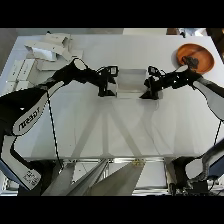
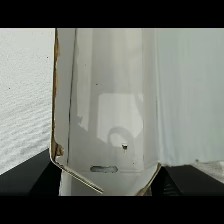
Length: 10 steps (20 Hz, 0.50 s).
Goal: Fold the box and place the chain.
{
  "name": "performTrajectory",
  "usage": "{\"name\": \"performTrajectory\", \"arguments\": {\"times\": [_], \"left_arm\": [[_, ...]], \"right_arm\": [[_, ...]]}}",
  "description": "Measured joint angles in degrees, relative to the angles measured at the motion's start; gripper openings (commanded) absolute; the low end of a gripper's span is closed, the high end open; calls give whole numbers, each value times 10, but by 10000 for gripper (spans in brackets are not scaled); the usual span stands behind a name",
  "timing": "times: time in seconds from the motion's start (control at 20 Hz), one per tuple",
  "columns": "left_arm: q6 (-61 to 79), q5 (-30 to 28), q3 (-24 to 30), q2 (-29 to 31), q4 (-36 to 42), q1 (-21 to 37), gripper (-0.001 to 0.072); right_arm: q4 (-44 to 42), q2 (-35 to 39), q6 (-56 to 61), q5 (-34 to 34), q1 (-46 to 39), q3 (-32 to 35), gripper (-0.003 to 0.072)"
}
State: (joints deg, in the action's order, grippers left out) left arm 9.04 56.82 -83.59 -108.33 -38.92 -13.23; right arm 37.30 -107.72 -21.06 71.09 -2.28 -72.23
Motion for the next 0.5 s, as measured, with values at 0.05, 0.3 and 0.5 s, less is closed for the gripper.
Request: {"name": "performTrajectory", "arguments": {"times": [0.05, 0.3, 0.5], "left_arm": [[0, -3, 0, 0, 6, 1, 706], [16, 4, -1, -4, 53, 14, 706], [33, 29, -1, -13, 69, 20, 705]], "right_arm": [[0, 0, 0, 0, 0, 0, 439], [0, 0, 0, 0, 0, 0, 439], [0, 0, -1, 0, 0, 0, 439]]}}
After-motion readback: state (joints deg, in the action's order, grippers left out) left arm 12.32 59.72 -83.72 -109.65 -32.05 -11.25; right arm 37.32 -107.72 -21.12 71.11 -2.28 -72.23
